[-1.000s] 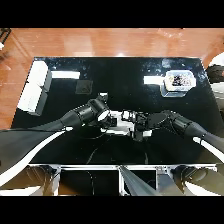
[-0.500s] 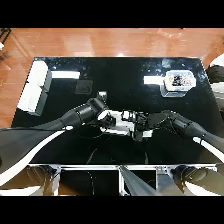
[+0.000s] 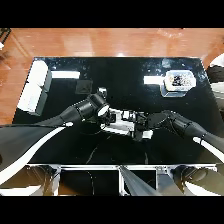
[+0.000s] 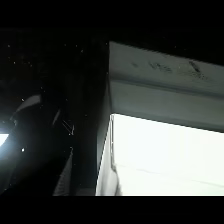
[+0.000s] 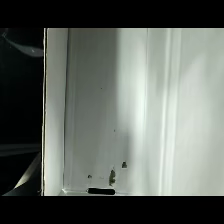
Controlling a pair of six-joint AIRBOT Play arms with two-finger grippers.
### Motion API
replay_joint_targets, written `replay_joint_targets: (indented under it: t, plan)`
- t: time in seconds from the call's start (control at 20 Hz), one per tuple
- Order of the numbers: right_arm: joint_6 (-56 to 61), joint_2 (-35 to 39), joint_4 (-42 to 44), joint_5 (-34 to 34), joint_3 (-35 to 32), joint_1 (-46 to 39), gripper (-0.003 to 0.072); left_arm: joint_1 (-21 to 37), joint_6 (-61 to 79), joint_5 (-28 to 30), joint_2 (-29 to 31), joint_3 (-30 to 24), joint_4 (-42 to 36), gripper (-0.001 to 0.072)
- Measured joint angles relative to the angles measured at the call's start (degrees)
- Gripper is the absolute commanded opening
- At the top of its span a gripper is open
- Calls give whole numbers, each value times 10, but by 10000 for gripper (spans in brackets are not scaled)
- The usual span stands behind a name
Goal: Fold the box and place the chain.
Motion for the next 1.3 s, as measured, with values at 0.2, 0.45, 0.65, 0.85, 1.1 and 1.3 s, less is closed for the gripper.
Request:
replay_joint_targets:
  t: [0.2, 0.45, 0.65, 0.85, 1.1, 1.3]
  plan:
    - [0, 0, 0, 0, 0, 0, 521, 1, 17, 3, -2, 1, -4, 317]
    - [-1, 0, -1, 0, 0, 0, 522, 2, 41, 17, -7, 2, -11, 94]
    - [0, 0, -1, 0, 0, 0, 521, 2, 59, 20, -9, 2, -27, 18]
    - [0, 0, -1, 0, 0, 0, 521, 0, 70, 23, -10, 2, -38, 18]
    - [0, 0, -1, -1, 0, 0, 699, 0, 75, 26, -11, 2, -44, 18]
    - [26, 4, -7, -17, 6, 0, 703, 0, 75, 25, -7, 2, -50, 19]
